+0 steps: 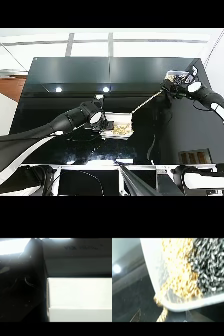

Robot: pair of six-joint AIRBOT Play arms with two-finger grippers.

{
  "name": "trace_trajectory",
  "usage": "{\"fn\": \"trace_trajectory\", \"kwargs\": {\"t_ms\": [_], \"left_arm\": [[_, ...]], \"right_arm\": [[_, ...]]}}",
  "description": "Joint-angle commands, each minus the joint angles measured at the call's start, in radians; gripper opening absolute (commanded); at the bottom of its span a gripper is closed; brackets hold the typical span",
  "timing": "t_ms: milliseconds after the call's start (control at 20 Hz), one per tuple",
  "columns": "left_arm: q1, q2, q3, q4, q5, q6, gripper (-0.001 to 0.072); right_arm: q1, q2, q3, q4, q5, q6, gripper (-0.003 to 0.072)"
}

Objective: Fold the box and place the chain.

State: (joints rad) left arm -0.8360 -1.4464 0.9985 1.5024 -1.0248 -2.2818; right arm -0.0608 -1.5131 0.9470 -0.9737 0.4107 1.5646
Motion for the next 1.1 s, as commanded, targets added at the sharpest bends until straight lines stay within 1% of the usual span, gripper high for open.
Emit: {"fn": "trace_trajectory", "kwargs": {"t_ms": [0,50,200,250,300,350,450,550,650,800,950,1050], "left_arm": [[0.0,0.0,0.001,0.0,0.0,0.0,0.0032],[0.0,0.0,0.001,0.0,0.0,0.0,0.0033],[0.0,0.0,0.001,0.0,0.0,0.0,0.0033],[0.0,0.0,0.001,0.0,0.0,0.0,0.0033],[0.0,0.0,0.001,0.0,0.0,0.0,0.0033],[0.0,0.0,0.001,0.0,0.0,0.0,0.0033],[0.0,0.0,0.001,0.0,0.0,0.0,0.0033],[0.0,0.0,0.001,0.0,0.0,0.0,0.0033],[0.0,0.0,0.001,0.0,0.001,0.0,0.0033],[0.0,0.0,0.001,0.0,0.002,0.0,0.0033],[0.0,0.0,0.001,0.0,0.002,0.0,0.0032],[0.0,0.0,0.001,0.0,0.001,0.0,0.0033]], "right_arm": [[0.003,-0.037,0.019,0.041,-0.056,0.023,0.0489],[0.003,-0.038,0.019,0.05,-0.056,0.022,0.0417],[0.013,-0.038,0.019,0.064,-0.053,0.022,0.0408],[0.018,-0.038,0.019,0.064,-0.047,0.022,0.0233],[0.023,-0.038,0.019,0.064,-0.043,0.022,0.0078],[0.025,-0.038,0.019,0.066,-0.04,0.022,0.0048],[0.026,-0.037,0.019,0.069,-0.007,0.022,0.0048],[0.024,-0.029,0.019,0.063,0.054,0.019,0.0048],[0.024,0.005,0.019,0.057,0.109,-0.025,0.0047],[0.021,0.142,0.026,0.056,0.149,-0.125,0.0047],[-0.005,0.32,0.064,0.038,0.165,-0.133,0.0047],[-0.023,0.428,0.112,0.021,0.22,-0.142,0.0047]]}}
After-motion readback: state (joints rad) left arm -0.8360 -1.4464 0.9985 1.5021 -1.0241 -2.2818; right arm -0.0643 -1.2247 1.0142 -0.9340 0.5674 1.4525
